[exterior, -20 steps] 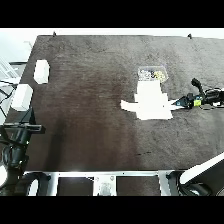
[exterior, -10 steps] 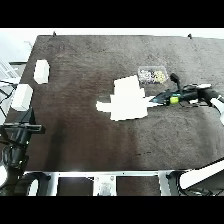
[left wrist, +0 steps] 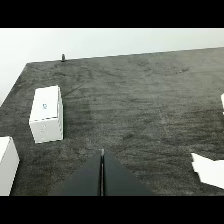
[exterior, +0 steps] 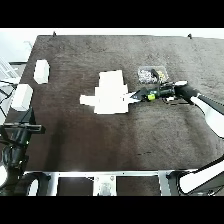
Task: Fold the box and place the chain.
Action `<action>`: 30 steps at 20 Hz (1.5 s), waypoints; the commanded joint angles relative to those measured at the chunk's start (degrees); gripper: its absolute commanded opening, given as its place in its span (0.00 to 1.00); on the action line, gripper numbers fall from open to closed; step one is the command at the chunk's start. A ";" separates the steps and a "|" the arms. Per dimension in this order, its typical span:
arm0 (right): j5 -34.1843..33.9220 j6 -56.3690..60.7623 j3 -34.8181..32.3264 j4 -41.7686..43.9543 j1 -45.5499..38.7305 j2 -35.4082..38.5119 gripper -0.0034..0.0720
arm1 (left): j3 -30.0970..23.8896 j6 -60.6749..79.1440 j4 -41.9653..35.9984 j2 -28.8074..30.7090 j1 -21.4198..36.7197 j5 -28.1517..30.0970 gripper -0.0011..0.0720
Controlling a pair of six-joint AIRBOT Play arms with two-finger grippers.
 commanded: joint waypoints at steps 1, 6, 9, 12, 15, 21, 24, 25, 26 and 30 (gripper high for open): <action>-3.87 -0.59 2.21 -2.47 2.58 -1.57 0.06 | 0.00 0.02 0.00 0.02 0.02 -0.02 0.04; -4.07 -2.62 2.49 -4.55 2.58 -1.64 0.06 | 0.00 0.00 0.00 0.00 0.02 -0.02 0.05; -4.81 -2.58 2.47 -4.50 2.58 -1.62 0.06 | 0.00 0.00 -0.02 0.02 0.04 0.04 0.05; -7.10 -2.60 1.73 -3.56 2.73 -0.87 0.05 | 0.00 -0.02 -0.02 0.02 0.02 -1.36 0.05; -8.50 -2.60 0.22 -3.43 2.99 0.74 0.05 | 0.00 -0.44 -0.07 0.02 0.02 -4.92 0.05; -13.99 -2.89 -3.28 -2.14 4.17 2.10 0.05 | 0.00 -5.60 -0.04 0.00 0.02 -7.02 0.50; -13.05 -4.35 -3.13 -2.34 4.20 2.21 0.05 | 0.09 -9.46 -0.04 -0.98 0.02 -7.30 0.50; -13.03 -4.57 -3.13 -2.38 4.20 2.21 0.05 | 0.33 -10.73 -0.02 -3.28 0.02 -7.43 0.50; -13.05 -5.70 -3.13 -2.36 4.20 2.19 0.05 | 0.94 -11.21 -0.04 -6.36 0.02 -7.65 0.50; -13.05 -7.58 -3.13 -2.34 4.20 2.19 0.05 | 9.73 -11.28 0.02 -26.80 0.02 -12.15 0.50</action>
